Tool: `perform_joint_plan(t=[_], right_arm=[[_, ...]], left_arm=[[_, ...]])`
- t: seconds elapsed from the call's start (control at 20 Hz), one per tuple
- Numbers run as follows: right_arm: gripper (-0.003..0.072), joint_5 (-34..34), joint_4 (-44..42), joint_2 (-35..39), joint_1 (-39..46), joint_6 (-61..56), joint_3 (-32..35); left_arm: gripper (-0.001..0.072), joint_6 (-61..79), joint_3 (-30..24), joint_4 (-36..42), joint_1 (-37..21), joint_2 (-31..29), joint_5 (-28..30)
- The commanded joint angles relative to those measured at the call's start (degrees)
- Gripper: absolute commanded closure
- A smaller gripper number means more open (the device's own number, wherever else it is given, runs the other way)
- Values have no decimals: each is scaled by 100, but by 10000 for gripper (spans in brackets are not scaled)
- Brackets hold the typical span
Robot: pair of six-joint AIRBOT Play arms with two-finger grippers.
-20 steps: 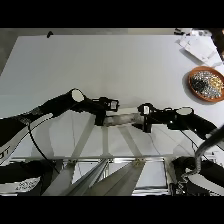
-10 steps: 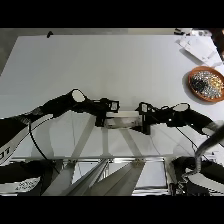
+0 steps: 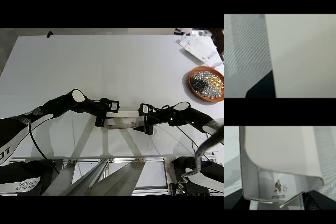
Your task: Fold the box and place the chain.
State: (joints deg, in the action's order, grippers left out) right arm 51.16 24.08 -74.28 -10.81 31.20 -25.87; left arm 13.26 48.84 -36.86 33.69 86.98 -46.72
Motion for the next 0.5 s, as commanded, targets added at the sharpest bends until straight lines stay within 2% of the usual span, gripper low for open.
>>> perform_joint_plan(t=[0.0,0.3,0.45], right_arm=[[59,-129,2,-52,9,87,-9],[65,-188,-417,-221,-245,387,-9],[104,-234,-446,-299,-317,387,-20]], left_arm=[[697,0,4,-2,-4,-2,-24],[697,2,4,-4,-4,-2,-24],[697,0,7,-4,-4,-2,-26]])
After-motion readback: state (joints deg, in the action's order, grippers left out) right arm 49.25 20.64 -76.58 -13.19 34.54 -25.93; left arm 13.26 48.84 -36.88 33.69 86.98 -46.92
